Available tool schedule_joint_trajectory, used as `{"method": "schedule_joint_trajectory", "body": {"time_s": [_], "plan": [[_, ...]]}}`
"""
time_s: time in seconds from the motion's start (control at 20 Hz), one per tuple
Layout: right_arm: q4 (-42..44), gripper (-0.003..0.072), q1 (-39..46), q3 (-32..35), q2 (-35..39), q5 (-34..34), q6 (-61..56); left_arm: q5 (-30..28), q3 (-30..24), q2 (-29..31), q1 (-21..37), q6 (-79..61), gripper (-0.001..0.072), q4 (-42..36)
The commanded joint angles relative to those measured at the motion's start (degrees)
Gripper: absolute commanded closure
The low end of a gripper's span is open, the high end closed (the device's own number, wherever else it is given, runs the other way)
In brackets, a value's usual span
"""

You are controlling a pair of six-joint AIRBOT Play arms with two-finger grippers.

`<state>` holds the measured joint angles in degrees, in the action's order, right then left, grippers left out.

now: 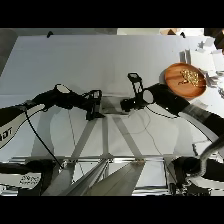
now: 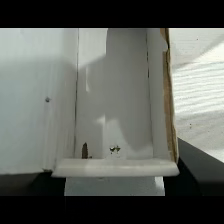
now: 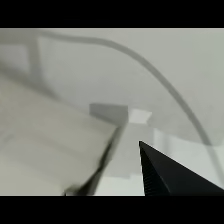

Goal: Fold the box and place the chain.

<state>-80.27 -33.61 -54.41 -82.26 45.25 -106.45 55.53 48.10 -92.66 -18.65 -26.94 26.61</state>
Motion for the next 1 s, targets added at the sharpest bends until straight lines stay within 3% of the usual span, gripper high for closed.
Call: {"method": "schedule_joint_trajectory", "body": {"time_s": [0.0,0.05,0.15,0.2,0.25,0.3,0.4,0.5,0.55,0.65,0.7,0.95], "plan": [[-7.23,0.0261,-1.33,-1.79,-2.08,1.31,-15.06,0.00,0.02,-0.04,0.00,0.00,0.0433,0.02],[-7.34,0.0274,-1.64,-1.79,-2.54,1.51,-16.28,-0.02,0.02,-0.02,0.00,-0.02,0.0433,0.00],[-9.55,0.0406,-2.64,-1.79,-3.04,2.21,-18.23,-0.02,0.02,-0.04,0.00,0.00,0.0433,0.00],[-10.60,0.0408,-3.15,-1.79,-3.06,2.08,-19.56,-0.02,0.02,-0.02,0.00,-0.02,0.0433,0.00],[-11.15,0.0489,-3.48,-1.79,-3.06,2.05,-20.24,0.00,0.02,-0.04,0.00,-0.02,0.0433,0.00],[-10.99,0.0615,-3.48,-1.79,-3.06,2.05,-20.28,0.00,0.02,-0.04,0.00,-0.02,0.0433,0.00],[-10.99,0.0678,-3.48,-1.79,-3.04,2.12,-20.87,0.00,0.02,-0.02,0.00,-0.02,0.0433,0.00],[-10.67,0.0677,-3.48,-1.79,-3.04,2.12,-20.90,0.00,0.02,-0.02,-0.02,-0.02,0.0433,0.00],[-10.51,0.0616,-3.48,-1.79,-2.93,2.12,-20.90,0.00,0.02,-0.04,0.00,0.00,0.0433,0.00],[-9.60,0.0211,-3.48,-1.79,-2.43,2.60,-20.83,-0.02,0.02,-0.04,0.00,0.00,0.0433,0.00],[-9.42,0.0141,-3.48,-1.79,-1.70,3.17,-20.81,-0.02,0.02,-0.02,0.00,-0.02,0.0433,0.00],[-9.97,0.0141,-3.45,-1.77,5.49,11.56,-20.57,-0.02,0.02,-0.04,0.00,-0.02,0.0433,0.00]]}}
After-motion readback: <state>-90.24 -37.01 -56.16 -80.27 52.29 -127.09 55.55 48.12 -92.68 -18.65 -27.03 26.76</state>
